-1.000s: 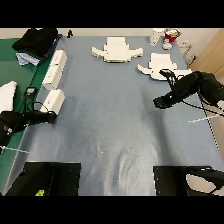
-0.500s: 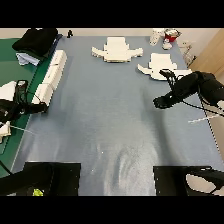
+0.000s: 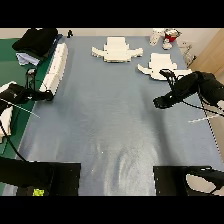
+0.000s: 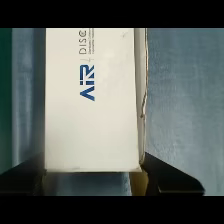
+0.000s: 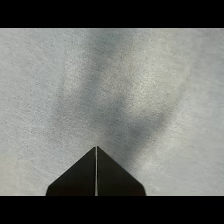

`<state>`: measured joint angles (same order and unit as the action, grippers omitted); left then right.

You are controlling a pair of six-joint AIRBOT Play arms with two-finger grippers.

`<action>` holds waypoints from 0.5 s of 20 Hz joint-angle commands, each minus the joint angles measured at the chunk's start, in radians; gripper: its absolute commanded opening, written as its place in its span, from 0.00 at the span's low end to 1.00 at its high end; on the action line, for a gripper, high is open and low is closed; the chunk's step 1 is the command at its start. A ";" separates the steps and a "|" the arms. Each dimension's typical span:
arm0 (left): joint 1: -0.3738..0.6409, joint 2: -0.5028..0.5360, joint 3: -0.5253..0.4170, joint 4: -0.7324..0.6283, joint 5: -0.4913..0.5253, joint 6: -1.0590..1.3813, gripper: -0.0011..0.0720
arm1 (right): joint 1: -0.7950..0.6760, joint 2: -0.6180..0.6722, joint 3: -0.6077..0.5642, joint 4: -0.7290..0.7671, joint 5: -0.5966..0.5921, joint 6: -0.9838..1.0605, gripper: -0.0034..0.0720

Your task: Fold the box.

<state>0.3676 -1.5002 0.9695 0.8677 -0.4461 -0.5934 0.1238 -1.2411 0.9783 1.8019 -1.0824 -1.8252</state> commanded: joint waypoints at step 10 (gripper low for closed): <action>-0.013 -0.142 0.144 -0.015 0.000 -0.002 0.66 | 0.000 0.000 0.001 0.000 0.000 0.000 0.05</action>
<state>0.3553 -1.6314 1.1065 0.8520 -0.4435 -0.5945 0.1238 -1.2411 0.9783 1.8023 -1.0824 -1.8252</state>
